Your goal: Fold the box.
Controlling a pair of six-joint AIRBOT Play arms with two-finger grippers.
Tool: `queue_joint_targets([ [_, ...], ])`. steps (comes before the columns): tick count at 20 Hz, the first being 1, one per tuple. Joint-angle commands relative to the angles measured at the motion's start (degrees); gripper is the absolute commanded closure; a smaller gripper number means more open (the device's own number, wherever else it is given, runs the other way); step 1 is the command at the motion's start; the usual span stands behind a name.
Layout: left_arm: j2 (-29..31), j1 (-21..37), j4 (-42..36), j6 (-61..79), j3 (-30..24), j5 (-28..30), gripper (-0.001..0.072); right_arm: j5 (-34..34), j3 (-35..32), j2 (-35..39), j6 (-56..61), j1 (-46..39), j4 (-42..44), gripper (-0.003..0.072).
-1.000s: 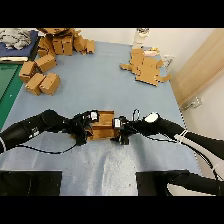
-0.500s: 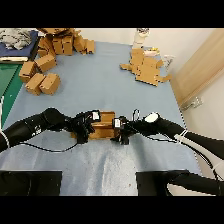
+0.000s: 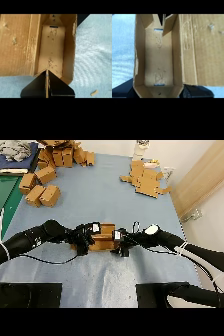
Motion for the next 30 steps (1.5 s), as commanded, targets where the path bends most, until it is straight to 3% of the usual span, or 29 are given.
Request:
queue_joint_targets([
  [1, 0.0, 0.0, 0.0, 0.0, 0.1, 0.1, 0.0657, 0.1, 0.0, 0.0, 0.0, 0.0, -0.1, 0.0086],
  [7, 0.0, 0.0, 0.3, -1.5, 0.1, 0.0, 0.0657, -0.2, 0.0, 0.0, 0.0, 0.0, -0.5, 0.0108],
  [9, 0.0, 0.0, 0.3, -1.6, 0.1, -0.1, 0.0657, -0.3, 0.0, 0.0, -0.1, 0.1, -0.8, 0.0230],
  [14, 0.1, 0.1, 0.9, -2.4, 0.1, -0.5, 0.0655, -0.3, 0.0, 0.0, -0.1, 0.0, -0.9, 0.0230],
  [17, 2.0, 0.6, 10.3, -10.5, 0.1, -0.9, 0.0654, -0.3, 0.0, 0.0, -0.1, 0.0, -0.9, 0.0230],
  [19, 5.2, 2.0, 17.6, -16.8, 0.1, -2.7, 0.0356, -0.3, 0.0, 0.0, 0.0, 0.0, -0.9, 0.0230],
  [20, 7.3, 3.0, 19.8, -18.6, 0.2, -4.0, 0.0330, -0.3, 0.0, 0.0, 0.0, 0.0, -0.9, 0.0230],
  [24, 14.0, 8.5, 24.1, -20.4, 0.2, -11.4, 0.0330, -0.3, 0.0, 0.0, 0.0, 0.0, -0.9, 0.0229],
  [26, 13.3, 9.1, 23.6, -18.6, -0.3, -13.6, 0.0330, -0.3, 0.0, 0.0, 0.0, 0.1, -0.9, 0.0230],
  [30, 8.2, 5.1, 13.8, -7.4, -1.0, -11.8, 0.0331, -0.3, 0.0, 0.0, 0.0, 0.1, -0.9, 0.0230],
])
